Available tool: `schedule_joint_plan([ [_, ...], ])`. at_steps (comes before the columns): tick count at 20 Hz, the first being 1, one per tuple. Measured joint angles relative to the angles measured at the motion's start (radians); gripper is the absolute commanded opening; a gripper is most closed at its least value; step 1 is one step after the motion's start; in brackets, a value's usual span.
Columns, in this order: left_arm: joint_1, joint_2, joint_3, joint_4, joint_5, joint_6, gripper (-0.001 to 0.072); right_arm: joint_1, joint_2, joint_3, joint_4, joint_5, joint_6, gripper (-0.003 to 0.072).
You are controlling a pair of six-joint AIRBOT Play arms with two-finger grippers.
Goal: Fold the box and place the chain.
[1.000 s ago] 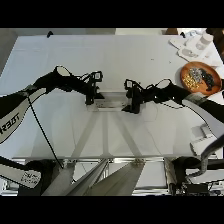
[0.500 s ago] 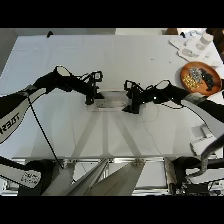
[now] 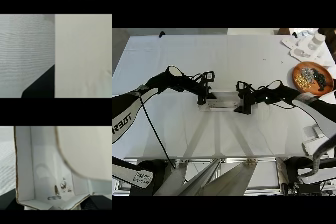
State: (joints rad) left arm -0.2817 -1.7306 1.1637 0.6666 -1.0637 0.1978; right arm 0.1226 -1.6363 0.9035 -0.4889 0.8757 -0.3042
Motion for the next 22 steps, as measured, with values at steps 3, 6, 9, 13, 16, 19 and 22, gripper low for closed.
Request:
schedule_joint_plan([
  [3,0.000,0.000,0.000,0.000,0.000,0.000,0.0012,0.000,-0.010,0.000,0.002,0.014,-0.009,0.0695],
  [6,0.000,0.000,0.000,0.000,0.000,0.000,0.0012,0.000,-0.015,0.000,0.002,0.019,-0.013,0.0695],
  [9,0.000,0.000,0.000,0.000,0.000,0.000,0.0012,0.000,-0.017,0.000,0.000,0.022,-0.015,0.0695],
  [13,0.000,0.000,0.000,0.000,0.001,0.000,0.0012,0.000,-0.017,0.000,-0.001,0.023,-0.015,0.0696],
  [16,0.000,0.000,0.000,0.000,0.001,0.000,0.0012,0.000,-0.017,0.000,-0.002,0.023,-0.015,0.0692],
  [19,0.000,0.000,0.000,0.000,0.001,0.000,0.0012,0.000,-0.018,0.000,-0.002,0.023,-0.016,0.0611],
  [22,0.000,0.000,0.000,0.000,0.000,0.000,0.0012,0.000,-0.018,0.000,-0.004,0.023,-0.015,0.0438],
])
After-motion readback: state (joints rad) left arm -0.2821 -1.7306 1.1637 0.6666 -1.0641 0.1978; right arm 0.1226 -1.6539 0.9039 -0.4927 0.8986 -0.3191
